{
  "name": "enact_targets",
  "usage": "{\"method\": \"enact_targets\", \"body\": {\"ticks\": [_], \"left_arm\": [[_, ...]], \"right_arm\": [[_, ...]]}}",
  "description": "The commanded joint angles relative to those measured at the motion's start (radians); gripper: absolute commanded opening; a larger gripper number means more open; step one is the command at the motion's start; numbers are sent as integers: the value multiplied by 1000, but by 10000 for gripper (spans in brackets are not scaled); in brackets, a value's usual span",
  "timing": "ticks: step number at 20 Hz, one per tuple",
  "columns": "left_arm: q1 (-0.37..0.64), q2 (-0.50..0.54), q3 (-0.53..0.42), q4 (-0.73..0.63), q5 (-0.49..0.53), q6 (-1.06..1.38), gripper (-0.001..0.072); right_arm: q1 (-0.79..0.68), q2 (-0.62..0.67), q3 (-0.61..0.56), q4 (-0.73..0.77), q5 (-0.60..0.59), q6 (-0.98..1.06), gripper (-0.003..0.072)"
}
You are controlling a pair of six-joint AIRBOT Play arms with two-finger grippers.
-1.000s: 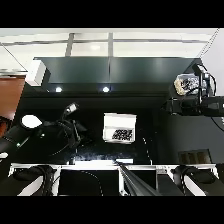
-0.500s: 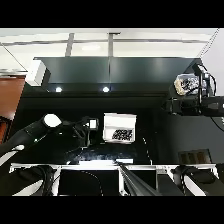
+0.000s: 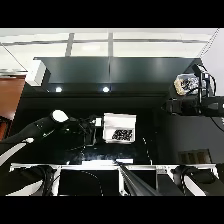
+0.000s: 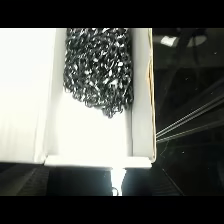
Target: Fold the box and place the chain.
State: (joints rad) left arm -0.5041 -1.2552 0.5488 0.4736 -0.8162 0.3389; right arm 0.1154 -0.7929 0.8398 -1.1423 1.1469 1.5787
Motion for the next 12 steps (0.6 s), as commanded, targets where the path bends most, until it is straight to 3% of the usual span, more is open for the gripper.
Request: {"method": "enact_targets", "body": {"ticks": [1, 4, 6, 7, 8, 9, 10, 12], "left_arm": [[-18, -17, 11, -8, -2, 10, 708], [-20, -18, 11, -6, -2, 9, 667], [-20, -18, 11, -6, -3, 9, 473], [-20, -18, 11, -6, -3, 9, 467], [-19, -18, 11, -7, -3, 8, 467], [-19, -18, 11, -8, -3, 9, 467], [-19, -18, 11, -7, -3, 9, 467], [-19, -18, 11, -8, -3, 8, 467]], "right_arm": [[1, 0, 1, 0, 1, -1, 349], [1, 0, 1, 0, 0, -2, 349], [1, 0, 1, 0, 0, -26, 349], [1, -2, 1, 0, 0, -27, 351], [1, -7, 1, 7, 0, -28, 405], [1, -19, 2, 27, 1, -52, 629], [1, -39, 2, 82, 2, -124, 688], [1, -113, 24, 228, -17, -211, 688]]}}
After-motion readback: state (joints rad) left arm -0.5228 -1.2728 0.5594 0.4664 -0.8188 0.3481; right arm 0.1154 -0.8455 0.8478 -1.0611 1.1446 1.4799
